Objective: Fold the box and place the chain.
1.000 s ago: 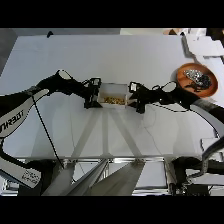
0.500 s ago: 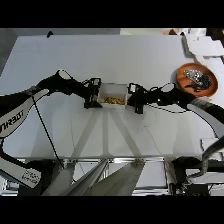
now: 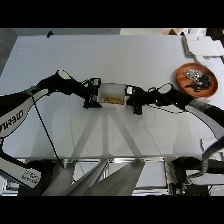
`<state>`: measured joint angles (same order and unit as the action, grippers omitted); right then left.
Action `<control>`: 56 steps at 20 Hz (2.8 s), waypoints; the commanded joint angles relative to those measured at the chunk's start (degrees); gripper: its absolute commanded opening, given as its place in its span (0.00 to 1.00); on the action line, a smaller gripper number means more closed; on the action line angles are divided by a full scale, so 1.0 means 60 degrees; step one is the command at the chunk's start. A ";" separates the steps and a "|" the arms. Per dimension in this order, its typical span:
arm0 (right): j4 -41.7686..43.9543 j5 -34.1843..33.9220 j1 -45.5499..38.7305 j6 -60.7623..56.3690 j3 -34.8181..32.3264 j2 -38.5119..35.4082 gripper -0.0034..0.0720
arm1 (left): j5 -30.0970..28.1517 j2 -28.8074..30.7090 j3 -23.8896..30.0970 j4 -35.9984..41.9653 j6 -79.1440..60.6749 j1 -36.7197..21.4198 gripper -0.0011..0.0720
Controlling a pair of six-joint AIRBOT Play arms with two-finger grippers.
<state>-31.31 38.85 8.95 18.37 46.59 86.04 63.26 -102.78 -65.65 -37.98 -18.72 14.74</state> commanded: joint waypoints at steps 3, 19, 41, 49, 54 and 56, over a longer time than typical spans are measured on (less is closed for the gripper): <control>-0.2098 -0.1173 0.0368 -0.2007 0.0004 -0.1045 0.05 | -0.0011 0.0000 -0.0004 -0.0004 -0.0022 0.0000 0.39; -0.5246 -0.1410 0.2375 -0.6859 0.0080 -0.2765 0.43 | -0.0011 0.0000 -0.0007 -0.0004 -0.0022 -0.0004 0.39; -0.3792 0.4965 0.0747 -1.3402 0.7151 0.2688 0.50 | -0.0011 0.0000 -0.0004 -0.0004 -0.0022 0.0000 0.39; -0.3038 0.5125 0.1089 -0.9934 0.7045 0.2517 0.50 | -0.0011 0.0000 -0.0004 -0.0004 -0.0022 -0.0004 0.39; -0.4156 0.2980 0.1807 -0.9701 0.5890 0.1636 0.50 | -0.0011 0.0000 -0.0004 -0.0004 -0.0022 0.0000 0.39; -0.4262 0.1719 0.2073 -0.9442 0.5023 0.0878 0.50 | -0.0011 0.0000 -0.0004 -0.0004 -0.0022 0.0000 0.39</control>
<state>-54.61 59.48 19.25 -40.60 81.93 95.79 63.20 -102.78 -65.65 -38.00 -18.85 14.74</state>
